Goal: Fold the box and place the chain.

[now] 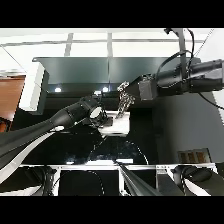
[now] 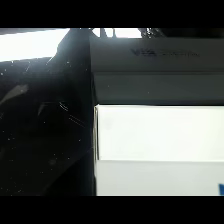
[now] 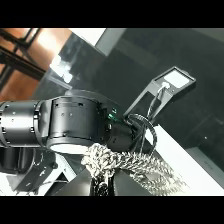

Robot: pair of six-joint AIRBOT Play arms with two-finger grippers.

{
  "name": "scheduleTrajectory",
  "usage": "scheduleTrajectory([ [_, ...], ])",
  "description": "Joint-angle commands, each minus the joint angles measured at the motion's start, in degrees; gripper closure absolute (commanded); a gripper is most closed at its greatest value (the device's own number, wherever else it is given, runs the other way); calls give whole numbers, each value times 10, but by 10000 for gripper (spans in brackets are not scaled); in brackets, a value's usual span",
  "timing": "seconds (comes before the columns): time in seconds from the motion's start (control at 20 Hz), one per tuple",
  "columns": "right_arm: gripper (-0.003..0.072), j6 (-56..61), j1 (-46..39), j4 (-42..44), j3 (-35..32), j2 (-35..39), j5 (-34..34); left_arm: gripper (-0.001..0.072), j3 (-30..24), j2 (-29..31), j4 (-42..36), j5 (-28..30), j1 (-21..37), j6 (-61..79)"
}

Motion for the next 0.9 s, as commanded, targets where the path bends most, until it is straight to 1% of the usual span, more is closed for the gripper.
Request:
scheduleTrajectory([
  [0.0, 678, 0, 2, -1, -8, -13, 16, 683, 0, 0, 0, 0, 0, 0],
  [0.15, 678, 2, 3, -4, -54, -30, 19, 683, 0, 0, 0, 0, 0, 0],
  [0.4, 678, 5, 5, -6, -126, -49, -6, 684, 0, 0, 0, -1, 0, 0],
  [0.45, 677, 10, 8, -6, -141, -52, -14, 683, 0, 0, 0, -2, 0, 0],
  [0.65, 673, 26, 47, -7, -196, -62, -84, 684, 0, 0, 0, -2, 0, 0],
  [0.75, 670, 34, 58, -13, -213, -77, -99, 684, 0, 0, 0, -2, 0, 0],
  [0.8, 616, 41, 57, -24, -217, -83, -99, 684, 0, 0, 0, -2, 0, 0],
  [0.85, 380, 45, 57, -40, -217, -85, -98, 684, 0, 0, 0, -2, 0, 0],
])
